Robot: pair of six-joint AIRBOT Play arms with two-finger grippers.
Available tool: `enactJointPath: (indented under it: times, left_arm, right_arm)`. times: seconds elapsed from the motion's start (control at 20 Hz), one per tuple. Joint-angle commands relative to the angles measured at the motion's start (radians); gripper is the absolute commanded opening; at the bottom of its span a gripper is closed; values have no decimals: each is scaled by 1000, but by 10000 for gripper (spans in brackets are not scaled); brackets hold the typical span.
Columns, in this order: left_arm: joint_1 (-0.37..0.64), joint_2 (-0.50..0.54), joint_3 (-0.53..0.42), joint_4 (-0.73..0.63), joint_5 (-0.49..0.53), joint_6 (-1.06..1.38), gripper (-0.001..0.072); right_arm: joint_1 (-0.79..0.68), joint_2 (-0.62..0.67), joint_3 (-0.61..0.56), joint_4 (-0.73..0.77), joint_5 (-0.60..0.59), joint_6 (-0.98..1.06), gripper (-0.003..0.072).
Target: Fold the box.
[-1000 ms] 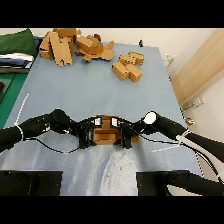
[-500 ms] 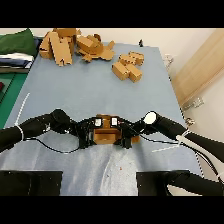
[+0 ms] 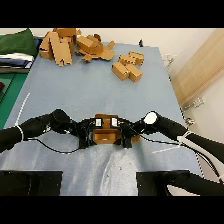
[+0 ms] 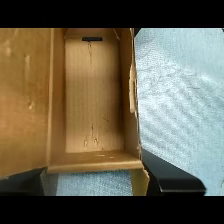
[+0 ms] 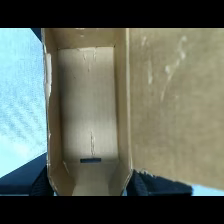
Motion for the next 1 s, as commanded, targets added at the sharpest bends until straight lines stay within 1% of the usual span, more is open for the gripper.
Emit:
enactJointPath:
  times: [0.0,0.05,0.1,0.15,0.35,0.5,0.65,0.95]
  left_arm:
    - [-6,-1,0,0,2,0,266]
    - [-6,-1,0,0,2,0,266]
    - [-5,-1,0,0,2,0,266]
    - [-6,-1,0,0,2,0,265]
    - [-8,-1,0,0,2,0,265]
    - [-8,-1,0,0,2,0,266]
    - [-8,-1,0,0,2,0,265]
    - [-8,-1,0,0,2,0,265]
  right_arm:
    - [-1,5,2,17,4,13,567]
    - [-1,6,2,18,5,29,567]
    - [-1,6,2,18,4,51,603]
    - [-1,6,2,11,0,64,613]
    - [-2,9,2,-22,0,66,613]
    - [-2,26,2,-63,-5,150,613]
    - [-3,60,2,-126,-18,209,613]
    - [-3,122,1,-180,-23,266,613]
